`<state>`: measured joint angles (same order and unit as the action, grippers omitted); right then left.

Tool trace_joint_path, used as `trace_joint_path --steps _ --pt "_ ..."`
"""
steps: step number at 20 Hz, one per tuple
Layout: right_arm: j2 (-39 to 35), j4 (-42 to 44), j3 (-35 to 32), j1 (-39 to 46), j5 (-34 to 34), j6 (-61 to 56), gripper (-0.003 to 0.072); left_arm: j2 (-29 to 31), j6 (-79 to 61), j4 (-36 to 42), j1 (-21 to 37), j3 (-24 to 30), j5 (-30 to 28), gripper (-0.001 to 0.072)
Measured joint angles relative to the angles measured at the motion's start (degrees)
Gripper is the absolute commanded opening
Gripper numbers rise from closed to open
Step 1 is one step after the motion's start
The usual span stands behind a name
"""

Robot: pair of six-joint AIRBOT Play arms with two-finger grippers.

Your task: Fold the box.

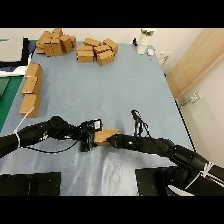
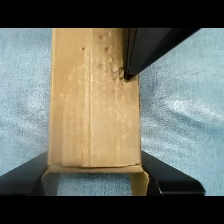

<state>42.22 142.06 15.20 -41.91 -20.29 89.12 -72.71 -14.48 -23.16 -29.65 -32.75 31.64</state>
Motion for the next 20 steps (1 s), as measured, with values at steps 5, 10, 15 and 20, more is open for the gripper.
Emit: trace_joint_path --steps 5,10,15,20 --pt "0.9 -0.2 0.0 0.0 -0.2 -0.1 0.0002 0.0 0.0 0.0 0.0 0.0 0.0 0.0470" --pt "0.9 -0.3 0.0 0.0 -0.6 -0.1 0.0002 0.0 0.0 0.0 0.0 0.0 0.0 0.0470" --pt "-4.6 -13.3 5.1 1.1 -10.0 -4.4 0.0003 0.0 0.0 0.0 0.0 0.0 0.0 0.0470" --pt "-4.3 -43.2 16.7 7.4 -30.9 -21.8 0.0004 0.0 0.0 0.0 0.0 0.0 0.0 0.0469"
